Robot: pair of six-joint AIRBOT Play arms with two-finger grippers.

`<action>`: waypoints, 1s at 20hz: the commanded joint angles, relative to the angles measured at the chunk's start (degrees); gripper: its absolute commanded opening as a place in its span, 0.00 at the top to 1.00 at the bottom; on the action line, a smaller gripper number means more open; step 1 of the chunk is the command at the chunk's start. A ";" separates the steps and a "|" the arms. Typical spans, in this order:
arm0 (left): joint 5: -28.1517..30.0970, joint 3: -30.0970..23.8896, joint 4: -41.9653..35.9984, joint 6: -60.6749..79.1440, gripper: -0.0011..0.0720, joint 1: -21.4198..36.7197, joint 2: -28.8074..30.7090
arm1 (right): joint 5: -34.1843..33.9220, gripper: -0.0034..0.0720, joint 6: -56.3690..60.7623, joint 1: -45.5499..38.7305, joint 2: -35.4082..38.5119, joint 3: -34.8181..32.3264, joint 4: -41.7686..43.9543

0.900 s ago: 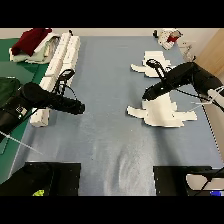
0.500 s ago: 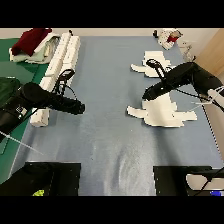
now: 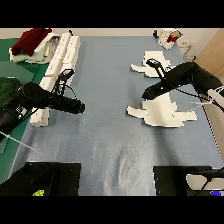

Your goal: Fold the box.

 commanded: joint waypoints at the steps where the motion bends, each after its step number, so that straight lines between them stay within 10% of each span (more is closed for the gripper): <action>1: 1.01 -0.02 -0.55 -0.02 0.97 -0.02 0.04 | -0.07 0.95 11.47 0.31 0.00 0.02 2.69; 5: 2.25 -0.02 -3.85 -0.02 0.97 -0.04 0.04 | 0.15 0.95 33.97 0.50 0.09 1.07 1.79; 9: 1.81 -0.02 -6.36 -3.13 0.96 -0.02 0.04 | -12.94 0.73 46.36 -8.26 0.74 12.76 -11.43; 10: 1.53 0.00 -6.36 -3.52 0.91 -0.02 0.04 | -17.90 0.71 48.46 -11.85 0.76 15.63 -17.68; 12: 1.68 0.02 -6.88 -5.53 0.42 -0.02 0.04 | -25.64 0.49 49.24 -19.08 0.76 17.35 -29.09; 14: 1.64 0.50 -7.04 -6.12 0.42 -0.02 0.00 | -29.99 0.37 49.18 -26.49 0.57 15.87 -37.55; 20: -3.98 5.44 -8.79 -7.98 0.42 -0.02 -2.58 | -31.04 0.37 37.31 -47.06 -3.82 8.59 -22.91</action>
